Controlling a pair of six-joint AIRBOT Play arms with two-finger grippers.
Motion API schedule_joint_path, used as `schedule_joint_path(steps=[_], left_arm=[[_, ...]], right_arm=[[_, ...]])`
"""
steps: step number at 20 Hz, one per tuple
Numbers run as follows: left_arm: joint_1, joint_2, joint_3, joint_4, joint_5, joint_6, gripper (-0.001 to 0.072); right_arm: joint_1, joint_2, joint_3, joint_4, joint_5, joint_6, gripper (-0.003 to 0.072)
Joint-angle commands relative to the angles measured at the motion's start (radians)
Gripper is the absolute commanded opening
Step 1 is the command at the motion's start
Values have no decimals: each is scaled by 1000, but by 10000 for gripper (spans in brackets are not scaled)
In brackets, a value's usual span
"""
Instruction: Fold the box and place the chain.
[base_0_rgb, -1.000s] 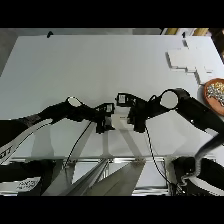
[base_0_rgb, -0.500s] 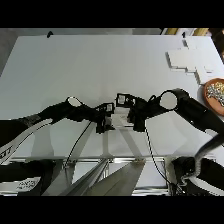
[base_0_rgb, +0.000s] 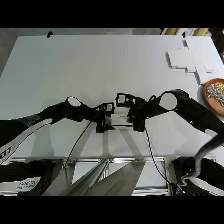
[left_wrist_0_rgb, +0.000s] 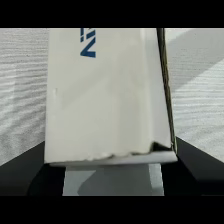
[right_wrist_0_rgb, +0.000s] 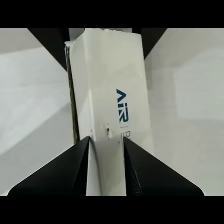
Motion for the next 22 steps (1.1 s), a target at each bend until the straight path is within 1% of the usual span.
schedule_joint_path(steps=[1,7,9,12,13,15,17,20,22], left_arm=[[0,0,0,1,-1,0,36],[0,0,0,1,-1,0,36],[0,0,0,1,-1,0,36],[0,0,0,1,-1,0,36],[0,0,0,1,-1,0,36],[0,0,0,1,-1,-1,36],[0,0,0,1,-2,0,36],[0,0,0,1,-3,0,36],[0,0,0,1,-3,-1,36]], right_arm=[[1,0,-6,5,-2,0,234],[1,0,-36,9,-13,0,240],[1,0,-36,29,-14,0,270],[24,0,-45,33,-28,0,271],[31,0,-48,31,-35,0,279],[33,3,-48,28,-35,1,336],[33,24,-48,23,-32,2,342],[31,93,-47,23,-35,4,341],[16,120,-47,29,-55,16,325]])
